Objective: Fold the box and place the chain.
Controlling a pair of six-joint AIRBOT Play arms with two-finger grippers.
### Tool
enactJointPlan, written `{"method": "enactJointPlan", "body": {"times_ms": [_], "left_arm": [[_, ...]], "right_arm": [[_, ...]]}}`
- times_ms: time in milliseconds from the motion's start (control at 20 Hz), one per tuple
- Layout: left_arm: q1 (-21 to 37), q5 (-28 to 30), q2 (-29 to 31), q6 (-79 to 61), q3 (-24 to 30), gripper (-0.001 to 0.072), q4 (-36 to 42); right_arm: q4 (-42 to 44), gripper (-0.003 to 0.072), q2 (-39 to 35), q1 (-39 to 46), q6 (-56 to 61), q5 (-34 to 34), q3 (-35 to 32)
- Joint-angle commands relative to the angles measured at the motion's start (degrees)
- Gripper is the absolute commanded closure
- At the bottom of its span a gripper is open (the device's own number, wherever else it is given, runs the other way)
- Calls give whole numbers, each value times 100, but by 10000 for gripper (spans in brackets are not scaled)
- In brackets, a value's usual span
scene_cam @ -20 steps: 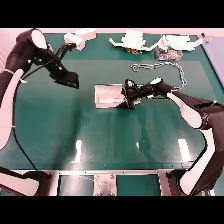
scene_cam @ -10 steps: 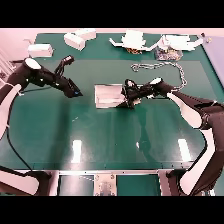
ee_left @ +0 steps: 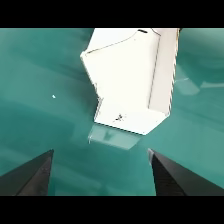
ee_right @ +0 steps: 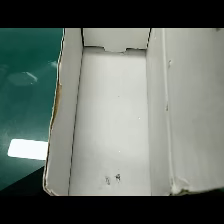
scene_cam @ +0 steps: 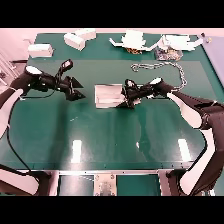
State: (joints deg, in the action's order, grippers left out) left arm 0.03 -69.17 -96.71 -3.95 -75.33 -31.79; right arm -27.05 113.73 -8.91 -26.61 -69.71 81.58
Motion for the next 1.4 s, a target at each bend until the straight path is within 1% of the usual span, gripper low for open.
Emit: {"method": "enactJointPlan", "body": {"times_ms": [0, 100, 200, 300, 400, 500, 600, 650, 800, 850, 1050, 1200, 1350], "left_arm": [[2, 22, -243, -907, 107, -11, 450], [2, 55, -476, -1311, 105, -11, 713], [-11, -131, -686, -1687, 105, -11, 872], [-48, -160, -772, -2079, 46, -11, 949], [-105, -96, -815, -2173, 48, -11, 1034], [-83, 251, -811, -2177, 46, -11, 1060], [-74, 131, -802, -1810, 48, -11, 1075], [-83, 79, -802, -1906, 46, -11, 1025], [-260, 203, -879, -2057, 46, -11, 221], [-341, 236, -935, -2076, 46, -11, 72], [-595, 426, -962, -2487, 9, -11, 85], [-605, 651, -962, -2520, 9, -11, 142], [-605, 730, -964, -2564, 9, -11, 328]], "right_arm": [[0, 106, -2, 2, 2, -2, 2], [0, 106, -2, 2, 0, -2, 2], [0, 105, -2, 2, 0, -2, 2], [0, 106, -2, 2, 0, -2, 2], [0, 106, -2, 2, 2, 0, 2], [0, 106, -2, 2, 0, -2, 2], [0, 106, -2, 2, 2, -2, 2], [0, 106, -2, 2, 0, -2, 2], [0, 106, -2, 9, 0, -2, 2], [0, 106, -2, 7, 0, -2, 2], [0, 106, -2, 7, 0, -2, 0], [0, 106, -2, 7, 0, -2, 0], [0, 105, -2, 4, 0, -2, 2]]}}
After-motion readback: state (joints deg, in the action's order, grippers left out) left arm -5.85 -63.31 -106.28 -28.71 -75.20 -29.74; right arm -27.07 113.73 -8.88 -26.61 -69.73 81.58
